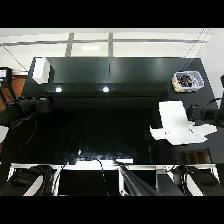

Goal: Fold the box and place the chain.

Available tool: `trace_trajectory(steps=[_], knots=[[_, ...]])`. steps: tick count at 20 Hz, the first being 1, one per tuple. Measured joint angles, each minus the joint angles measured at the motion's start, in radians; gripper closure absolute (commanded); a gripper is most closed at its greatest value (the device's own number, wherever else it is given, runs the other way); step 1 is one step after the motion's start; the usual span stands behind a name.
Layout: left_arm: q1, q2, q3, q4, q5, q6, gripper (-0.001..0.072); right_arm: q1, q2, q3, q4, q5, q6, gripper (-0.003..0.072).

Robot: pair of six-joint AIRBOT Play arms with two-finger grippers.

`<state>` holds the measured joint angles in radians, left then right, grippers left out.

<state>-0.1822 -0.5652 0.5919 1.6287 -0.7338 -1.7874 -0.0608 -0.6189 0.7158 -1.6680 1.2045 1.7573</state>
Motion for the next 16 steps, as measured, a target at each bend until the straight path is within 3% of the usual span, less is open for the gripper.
trace_trajectory(steps=[3, 7, 10, 13, 16], knots=[[0.000, -0.027, 0.000, -0.020, -0.048, 0.000, -0.0011, -0.191, -0.063, 0.010, -0.091, -0.008, 0.007, -0.0015], [0.000, -0.049, 0.000, -0.031, -0.081, 0.001, -0.0011, -0.525, -0.209, 0.066, -0.106, -0.111, -0.018, -0.0015], [0.000, -0.054, 0.000, -0.038, -0.087, 0.001, -0.0011, -0.749, -0.370, 0.134, 0.069, -0.091, -0.185, -0.0015], [0.000, -0.056, 0.000, -0.061, -0.089, 0.002, -0.0011, -0.941, -0.572, 0.190, 0.356, 0.077, -0.438, -0.0015], [0.000, -0.057, 0.000, -0.084, -0.089, 0.004, -0.0011, -1.031, -0.737, 0.242, 0.523, 0.208, -0.591, -0.0014]])
